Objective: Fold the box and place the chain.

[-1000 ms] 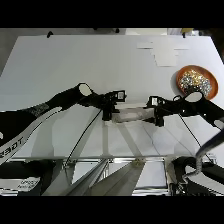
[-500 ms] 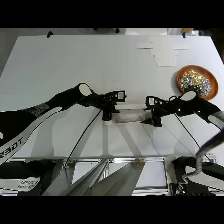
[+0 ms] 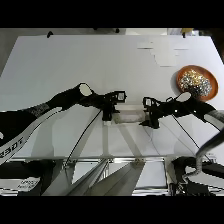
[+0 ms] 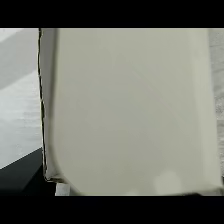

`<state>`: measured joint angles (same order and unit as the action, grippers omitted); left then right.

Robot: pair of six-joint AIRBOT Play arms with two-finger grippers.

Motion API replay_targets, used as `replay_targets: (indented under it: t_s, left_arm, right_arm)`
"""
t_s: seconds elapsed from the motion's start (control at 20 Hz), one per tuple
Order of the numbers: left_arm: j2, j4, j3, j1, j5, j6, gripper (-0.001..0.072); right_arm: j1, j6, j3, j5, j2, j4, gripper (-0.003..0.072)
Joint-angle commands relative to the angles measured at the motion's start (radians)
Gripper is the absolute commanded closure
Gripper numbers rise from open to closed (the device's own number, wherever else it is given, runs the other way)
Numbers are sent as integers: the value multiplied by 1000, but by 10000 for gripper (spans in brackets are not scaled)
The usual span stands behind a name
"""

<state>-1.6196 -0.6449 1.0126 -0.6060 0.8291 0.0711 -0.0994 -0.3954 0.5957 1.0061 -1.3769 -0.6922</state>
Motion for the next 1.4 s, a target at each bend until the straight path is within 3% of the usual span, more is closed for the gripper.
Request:
replay_targets:
  t_s: [0.0,0.4,0.7,1.35]
  left_arm:
    - [0,0,1,0,-3,-1,698]
    - [0,1,0,0,-3,-1,698]
    - [0,1,0,0,-3,-1,698]
    - [0,0,0,0,-3,-1,698]
  right_arm:
    - [-1,5,-4,-18,-8,-6,140]
    - [-1,1,-4,-37,-8,-6,171]
    - [-1,2,-5,-48,-8,-11,396]
    - [-1,2,-5,-18,-5,-10,389]
